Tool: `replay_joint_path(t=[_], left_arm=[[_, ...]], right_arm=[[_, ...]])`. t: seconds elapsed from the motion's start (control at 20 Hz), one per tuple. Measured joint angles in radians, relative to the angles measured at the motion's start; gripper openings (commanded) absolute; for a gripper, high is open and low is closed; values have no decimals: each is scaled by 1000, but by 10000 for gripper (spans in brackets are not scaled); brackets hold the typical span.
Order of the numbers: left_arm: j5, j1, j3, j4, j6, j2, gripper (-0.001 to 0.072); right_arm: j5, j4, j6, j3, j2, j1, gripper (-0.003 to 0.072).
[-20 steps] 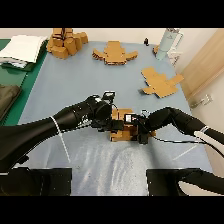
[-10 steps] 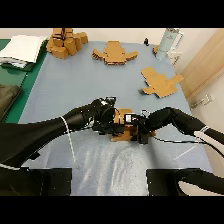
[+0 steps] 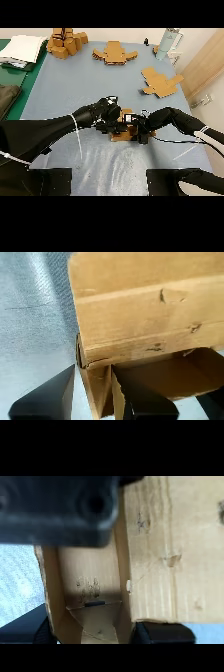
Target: Fold the box.
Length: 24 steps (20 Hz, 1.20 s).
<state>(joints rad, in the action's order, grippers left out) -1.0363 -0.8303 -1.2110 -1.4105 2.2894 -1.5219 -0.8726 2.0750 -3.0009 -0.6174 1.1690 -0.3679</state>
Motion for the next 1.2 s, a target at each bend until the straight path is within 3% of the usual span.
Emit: replay_joint_path(t=[0.65, 0.75, 1.2], left_arm=[[-9, -6, -26, -26, 30, -66, 341], [-2, -6, -26, -25, 30, -71, 12], [7, -5, -26, -26, 18, -74, 16]], right_arm=[[0, 0, 0, 0, 0, 0, 512], [0, 0, 0, 0, 0, 0, 512], [-2, 0, 0, 0, 0, 0, 512]])
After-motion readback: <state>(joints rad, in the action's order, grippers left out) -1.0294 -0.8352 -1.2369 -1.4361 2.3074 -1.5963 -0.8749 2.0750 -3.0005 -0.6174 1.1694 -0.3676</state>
